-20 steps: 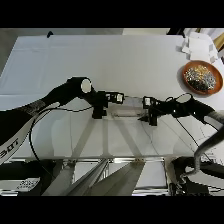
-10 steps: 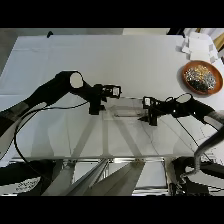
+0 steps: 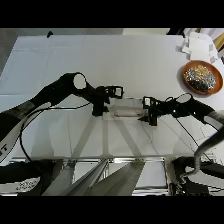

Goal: Fold the box and place the chain.

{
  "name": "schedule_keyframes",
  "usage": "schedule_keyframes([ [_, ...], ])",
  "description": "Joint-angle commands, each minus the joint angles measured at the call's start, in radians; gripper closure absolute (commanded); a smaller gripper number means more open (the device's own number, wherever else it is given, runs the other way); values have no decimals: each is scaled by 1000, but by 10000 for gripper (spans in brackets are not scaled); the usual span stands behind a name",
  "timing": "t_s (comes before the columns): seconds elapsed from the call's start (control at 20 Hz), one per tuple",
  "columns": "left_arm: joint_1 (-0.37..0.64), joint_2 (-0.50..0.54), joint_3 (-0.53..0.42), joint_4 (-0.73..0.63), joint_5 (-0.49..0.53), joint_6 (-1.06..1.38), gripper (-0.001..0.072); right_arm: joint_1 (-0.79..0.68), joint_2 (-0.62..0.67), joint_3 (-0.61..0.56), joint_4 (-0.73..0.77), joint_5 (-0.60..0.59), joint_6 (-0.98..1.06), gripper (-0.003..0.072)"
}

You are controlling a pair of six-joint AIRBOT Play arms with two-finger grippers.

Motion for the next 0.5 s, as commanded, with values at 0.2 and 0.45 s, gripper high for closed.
schedule_keyframes([
  [0.2, -8, -57, 0, -10, -7, 25, 399, 0, 0, 0, 0, 0, 0, 287],
  [0.45, -35, -71, 0, -16, 4, 48, 399, 1, 0, 0, 0, 0, 0, 287],
])
